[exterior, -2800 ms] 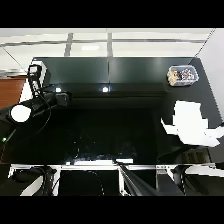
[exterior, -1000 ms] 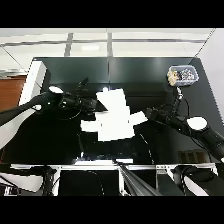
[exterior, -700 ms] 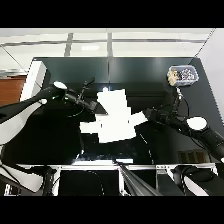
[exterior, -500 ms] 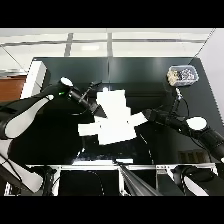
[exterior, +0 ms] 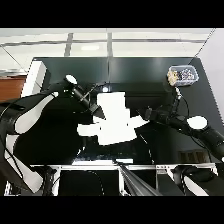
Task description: Fold the box and place the chain.
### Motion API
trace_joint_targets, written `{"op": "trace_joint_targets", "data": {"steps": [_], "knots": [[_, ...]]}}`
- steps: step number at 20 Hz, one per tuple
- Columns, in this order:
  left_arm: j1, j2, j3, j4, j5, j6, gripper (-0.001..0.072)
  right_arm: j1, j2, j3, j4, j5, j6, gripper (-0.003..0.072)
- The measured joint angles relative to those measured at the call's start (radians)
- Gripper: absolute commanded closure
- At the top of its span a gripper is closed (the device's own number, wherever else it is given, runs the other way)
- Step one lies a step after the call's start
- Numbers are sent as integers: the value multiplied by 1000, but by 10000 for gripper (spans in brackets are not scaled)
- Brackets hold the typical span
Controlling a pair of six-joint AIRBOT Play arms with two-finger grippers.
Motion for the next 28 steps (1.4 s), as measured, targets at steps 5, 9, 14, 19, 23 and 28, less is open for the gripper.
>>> {"op": "trace_joint_targets", "data": {"steps": [5,9,14,19,23,28], "knots": [[-19,169,-138,6,113,54,687,-52,1,183,-377,285,-29,16],[-73,382,-339,7,383,311,686,-61,1,261,-575,370,-34,15],[-158,460,-431,92,627,586,686,-53,0,267,-562,341,-196,16],[-208,438,-449,118,720,657,686,16,-2,174,-529,330,-517,15],[-221,427,-452,119,740,674,686,90,-3,88,-510,304,-716,16],[-225,424,-453,124,749,679,686,190,-40,44,-479,291,-876,16]]}}
